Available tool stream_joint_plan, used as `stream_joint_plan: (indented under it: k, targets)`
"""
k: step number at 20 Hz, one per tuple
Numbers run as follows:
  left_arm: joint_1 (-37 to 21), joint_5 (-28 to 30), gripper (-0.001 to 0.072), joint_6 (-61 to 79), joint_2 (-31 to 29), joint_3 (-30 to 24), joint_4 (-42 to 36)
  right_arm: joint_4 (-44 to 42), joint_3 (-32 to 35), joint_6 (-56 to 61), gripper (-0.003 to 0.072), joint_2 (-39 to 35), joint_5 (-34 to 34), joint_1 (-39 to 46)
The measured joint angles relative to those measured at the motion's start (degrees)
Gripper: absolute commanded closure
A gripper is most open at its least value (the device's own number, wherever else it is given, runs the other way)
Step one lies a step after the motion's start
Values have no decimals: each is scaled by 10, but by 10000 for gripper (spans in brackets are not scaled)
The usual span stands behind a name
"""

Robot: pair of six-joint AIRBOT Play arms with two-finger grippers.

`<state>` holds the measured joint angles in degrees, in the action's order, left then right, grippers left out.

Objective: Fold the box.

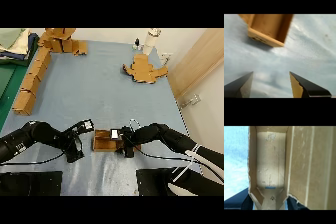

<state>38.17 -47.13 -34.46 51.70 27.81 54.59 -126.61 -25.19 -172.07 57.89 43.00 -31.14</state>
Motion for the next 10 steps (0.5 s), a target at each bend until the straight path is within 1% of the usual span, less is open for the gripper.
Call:
stream_joint_plan:
  k: [3, 6, 8, 10]
  targets:
    - [-6, 46, 7, 129, 29, -9, -51, 1, 0, 0, 189, 0, 0, 0]
    - [9, 66, 7, 259, 58, -12, -134, 2, 0, 0, 189, 0, 0, 0]
    - [12, 76, 7, 312, 74, -13, -172, 2, 0, 0, 189, 0, 0, 0]
    - [8, 90, 0, 349, 84, -13, -194, 3, 0, 0, 189, 0, 0, 0]
